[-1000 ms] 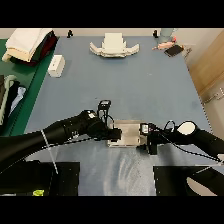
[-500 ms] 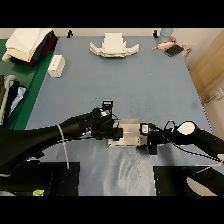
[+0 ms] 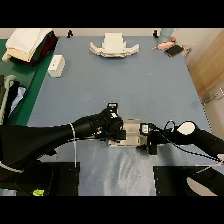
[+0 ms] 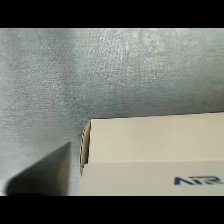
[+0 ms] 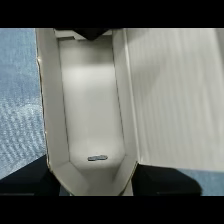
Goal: Fold the box.
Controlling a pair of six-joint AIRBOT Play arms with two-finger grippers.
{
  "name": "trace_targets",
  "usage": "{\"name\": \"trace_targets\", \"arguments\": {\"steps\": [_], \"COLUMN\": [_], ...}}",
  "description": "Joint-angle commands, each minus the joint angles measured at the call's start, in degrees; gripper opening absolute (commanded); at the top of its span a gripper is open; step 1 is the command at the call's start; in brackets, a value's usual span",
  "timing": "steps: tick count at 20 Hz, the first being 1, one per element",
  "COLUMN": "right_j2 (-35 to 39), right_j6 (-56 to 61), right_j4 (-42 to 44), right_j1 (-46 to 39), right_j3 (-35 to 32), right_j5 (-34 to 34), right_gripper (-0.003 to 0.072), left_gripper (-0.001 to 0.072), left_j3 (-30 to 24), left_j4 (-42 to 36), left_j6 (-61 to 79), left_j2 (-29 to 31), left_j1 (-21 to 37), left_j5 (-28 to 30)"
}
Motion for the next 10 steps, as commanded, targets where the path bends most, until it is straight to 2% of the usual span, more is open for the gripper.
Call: {"name": "trace_targets", "arguments": {"steps": [1, 3, 4, 5, 10], "right_j2": [0.04, 0.04, 0.04, 0.04, 0.04], "right_j6": [0.00, 0.00, 0.00, 0.00, 0.00], "right_j4": [0.00, 0.02, 0.00, 0.00, 0.00], "right_j1": [0.04, 0.04, 0.04, 0.04, 0.04], "right_j3": [0.04, 0.04, 0.04, 0.04, 0.04], "right_j5": [0.00, 0.00, 0.00, 0.00, 0.00], "right_gripper": [0.0514, 0.0514, 0.0514, 0.0514, 0.0514], "left_gripper": [0.0166, 0.0165, 0.0137, 0.0013, 0.0014], "left_j3": [0.17, 0.17, 0.17, 0.17, 0.17], "left_j4": [0.83, 0.83, 0.81, 0.87, 0.81], "left_j6": [-1.25, -1.29, -1.31, -1.18, -1.64], "left_j2": [-0.35, -0.35, -0.35, -0.35, -0.35], "left_j1": [-0.11, -0.11, -0.11, -0.13, -0.13], "left_j5": [0.13, 0.59, 0.35, 0.09, -0.20]}}
